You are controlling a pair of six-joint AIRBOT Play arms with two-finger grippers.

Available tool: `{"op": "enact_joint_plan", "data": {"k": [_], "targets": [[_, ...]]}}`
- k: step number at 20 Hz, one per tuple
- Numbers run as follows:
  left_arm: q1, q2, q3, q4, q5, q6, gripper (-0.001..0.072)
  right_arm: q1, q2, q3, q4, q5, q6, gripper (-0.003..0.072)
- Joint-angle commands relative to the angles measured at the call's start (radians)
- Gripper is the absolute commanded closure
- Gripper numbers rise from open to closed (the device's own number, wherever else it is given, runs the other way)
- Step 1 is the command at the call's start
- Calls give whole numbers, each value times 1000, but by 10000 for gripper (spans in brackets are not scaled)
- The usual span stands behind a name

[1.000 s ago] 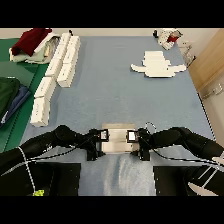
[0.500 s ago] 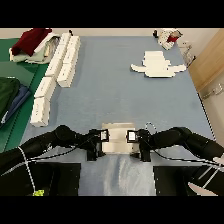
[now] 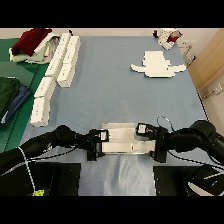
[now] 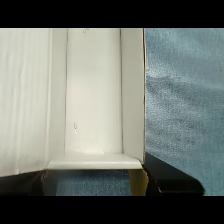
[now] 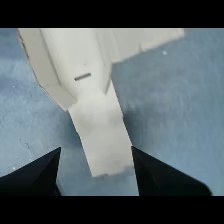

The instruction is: Fold the box.

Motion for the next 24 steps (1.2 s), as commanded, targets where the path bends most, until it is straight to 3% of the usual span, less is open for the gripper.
{"op": "enact_joint_plan", "data": {"k": [1, 2, 4, 8, 9, 10, 13, 17, 21, 24], "targets": [[0, 0, 0, 0, 2, 0, 237, 0, 106, 53, -144, -164, 441, -31], [0, 0, 0, 0, 2, 0, 238, 0, 121, 54, -97, -153, 553, -25], [0, 0, 0, 1, 2, 0, 238, 0, 113, 51, 48, -109, 790, 180], [0, 0, 0, 0, 2, 0, 238, 42, -30, -14, 404, 194, 944, 263], [0, 0, 0, 0, 2, 0, 237, 69, -89, -16, 491, 261, 941, 407], [0, 0, 0, 0, 2, 0, 237, 109, -153, -6, 572, 332, 926, 480], [0, 0, 0, 0, 2, 0, 237, 195, -288, 118, 594, 458, 895, 479], [0, 0, 0, 0, 2, 0, 237, 153, -406, 265, 463, 485, 896, 479], [0, 0, 0, 0, 2, 0, 237, 45, -496, 286, 443, 489, 875, 480], [0, 0, 0, 0, 2, 0, 238, 50, -568, 286, 443, 487, 867, 480]]}}
